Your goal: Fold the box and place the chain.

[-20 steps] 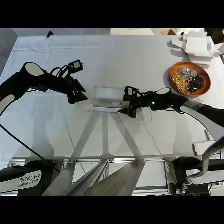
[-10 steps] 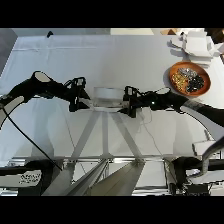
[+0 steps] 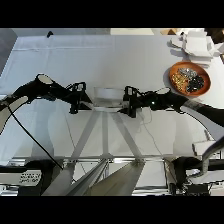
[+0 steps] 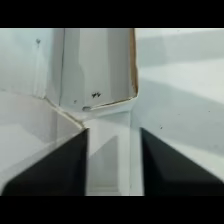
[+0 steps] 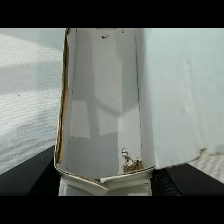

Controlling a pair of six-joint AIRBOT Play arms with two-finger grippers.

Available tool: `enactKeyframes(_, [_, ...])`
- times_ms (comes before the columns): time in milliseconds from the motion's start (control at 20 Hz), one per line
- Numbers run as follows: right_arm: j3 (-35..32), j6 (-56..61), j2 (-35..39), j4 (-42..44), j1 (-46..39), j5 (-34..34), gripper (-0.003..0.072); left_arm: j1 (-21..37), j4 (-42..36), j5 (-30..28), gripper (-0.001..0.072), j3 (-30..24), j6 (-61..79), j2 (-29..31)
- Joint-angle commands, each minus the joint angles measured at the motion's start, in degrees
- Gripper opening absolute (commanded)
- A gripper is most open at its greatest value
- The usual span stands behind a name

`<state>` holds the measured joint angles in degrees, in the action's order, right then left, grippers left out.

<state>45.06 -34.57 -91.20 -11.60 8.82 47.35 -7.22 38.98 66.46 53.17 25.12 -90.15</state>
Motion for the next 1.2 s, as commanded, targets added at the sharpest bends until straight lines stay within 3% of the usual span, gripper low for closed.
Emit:
enactKeyframes(0, [0.04, 0.02, -0.02, 0.0, -0.02, 0.02, 0.0498, 0.0, -0.37, 1.53, 0.0276, -0.02, 0.57, -0.07])
enactKeyframes(500, [0.04, 0.02, -0.02, 0.0, -0.02, 0.02, 0.0498, 0.04, -0.35, -2.8, 0.0275, -0.02, 0.13, -0.07])
enactKeyframes(750, [0.04, 0.02, -0.02, 0.0, -0.02, 0.02, 0.0498, 0.02, 1.29, -8.13, 0.0274, 0.0, 0.17, -0.07])
enactKeyframes(1150, [0.04, 0.02, -0.02, 0.0, -0.02, 0.02, 0.0498, -1.44, -2.56, -5.79, 0.0271, -0.02, 0.59, -1.53])
